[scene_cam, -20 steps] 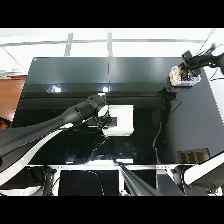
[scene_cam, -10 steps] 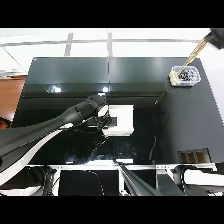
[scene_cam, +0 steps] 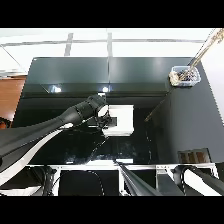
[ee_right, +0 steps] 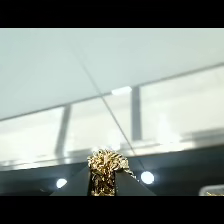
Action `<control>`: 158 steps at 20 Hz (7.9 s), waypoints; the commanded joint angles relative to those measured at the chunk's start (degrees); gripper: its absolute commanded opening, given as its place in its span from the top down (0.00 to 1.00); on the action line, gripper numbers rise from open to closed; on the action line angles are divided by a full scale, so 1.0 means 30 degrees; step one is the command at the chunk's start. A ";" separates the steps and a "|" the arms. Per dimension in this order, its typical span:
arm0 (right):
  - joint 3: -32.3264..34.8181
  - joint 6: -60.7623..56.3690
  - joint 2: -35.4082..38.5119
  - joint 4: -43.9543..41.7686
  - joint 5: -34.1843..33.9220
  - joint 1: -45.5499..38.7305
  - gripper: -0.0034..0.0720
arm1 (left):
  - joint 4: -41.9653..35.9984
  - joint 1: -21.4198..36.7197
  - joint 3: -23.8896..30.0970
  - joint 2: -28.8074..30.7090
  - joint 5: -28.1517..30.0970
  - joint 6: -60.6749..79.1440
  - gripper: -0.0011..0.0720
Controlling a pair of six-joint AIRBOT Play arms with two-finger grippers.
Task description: Fold the box and place the chain.
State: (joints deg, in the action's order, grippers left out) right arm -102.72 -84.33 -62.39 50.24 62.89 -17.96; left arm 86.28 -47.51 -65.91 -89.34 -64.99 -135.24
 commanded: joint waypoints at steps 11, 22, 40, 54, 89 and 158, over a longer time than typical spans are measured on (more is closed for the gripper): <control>0.1494 0.1501 0.1603 -0.4218 0.9085 0.3876 0.94 | 0.0007 0.0007 -0.0015 -0.0015 0.0007 0.0007 0.95; 0.8612 0.1858 0.1603 -0.4109 0.7453 1.0163 0.94 | 0.0007 0.0007 -0.0015 -0.0015 0.0000 0.0007 0.95; 1.7945 0.1173 0.1166 -0.4685 -0.2244 1.3398 0.93 | 0.0015 0.0007 -0.0015 -0.0015 0.0000 0.0007 0.95; 1.8469 0.8131 0.1129 0.4022 -0.2739 0.7737 0.06 | 0.0007 0.0007 -0.0015 -0.0015 -0.0015 0.0007 0.95; 2.0159 2.9689 -0.5144 -0.0736 -0.4874 0.9333 0.93 | -0.0007 0.0007 -0.0015 -0.0015 -0.0015 0.0000 0.95; 1.7245 0.6324 0.3147 0.1282 0.0750 0.9996 0.55 | 0.4029 0.0393 0.0969 0.7060 -0.4116 0.7329 0.20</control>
State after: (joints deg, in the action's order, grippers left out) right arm -51.00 -65.39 -52.90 54.00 64.93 12.05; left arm 94.85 -47.57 -67.02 -75.68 -73.97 -122.45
